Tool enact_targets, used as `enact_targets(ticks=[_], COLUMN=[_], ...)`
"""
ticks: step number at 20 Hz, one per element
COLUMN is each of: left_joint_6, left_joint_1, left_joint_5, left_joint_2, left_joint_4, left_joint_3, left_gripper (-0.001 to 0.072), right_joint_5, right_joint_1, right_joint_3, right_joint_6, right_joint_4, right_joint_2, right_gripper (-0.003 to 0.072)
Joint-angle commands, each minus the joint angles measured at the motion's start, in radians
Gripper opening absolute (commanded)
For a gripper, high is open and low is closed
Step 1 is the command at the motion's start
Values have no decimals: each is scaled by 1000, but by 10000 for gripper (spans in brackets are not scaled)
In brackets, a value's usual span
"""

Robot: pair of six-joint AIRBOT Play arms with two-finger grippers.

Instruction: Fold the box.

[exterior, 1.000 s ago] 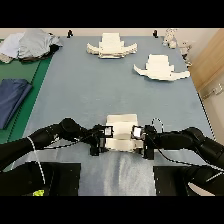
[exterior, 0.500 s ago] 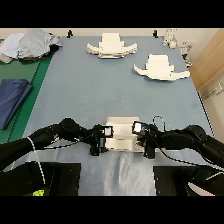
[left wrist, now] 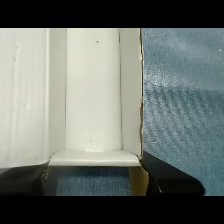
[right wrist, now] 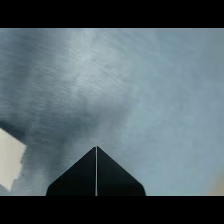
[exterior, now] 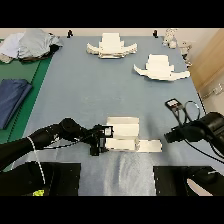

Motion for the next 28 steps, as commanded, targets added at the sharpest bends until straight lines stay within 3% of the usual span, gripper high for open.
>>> enact_targets(ticks=[1, 5, 9, 16, 23, 28], left_joint_6=[0, 0, 0, 0, 0, 0], left_joint_1=[0, 0, 0, 0, 0, 0], left_joint_5=[0, 0, 0, 0, 0, 0], left_joint_2=[0, 0, 0, 0, 0, 0], left_joint_4=[0, 0, 0, 0, 0, 0], left_joint_3=[0, 0, 0, 0, 0, 0], left_gripper=[521, 521, 520, 521, 521, 521], right_joint_5=[-66, -26, 3, 66, 153, 108], right_joint_1=[-272, -480, -503, -501, -391, -391], right_joint_3=[-16, -51, -101, -164, -217, -210], right_joint_6=[90, -203, -320, -402, -416, -418], right_joint_4=[241, 655, 789, 876, 950, 1004], right_joint_2=[-73, -178, -201, -201, -201, -148], right_gripper=[0, 0, 0, -1, -1, 2])
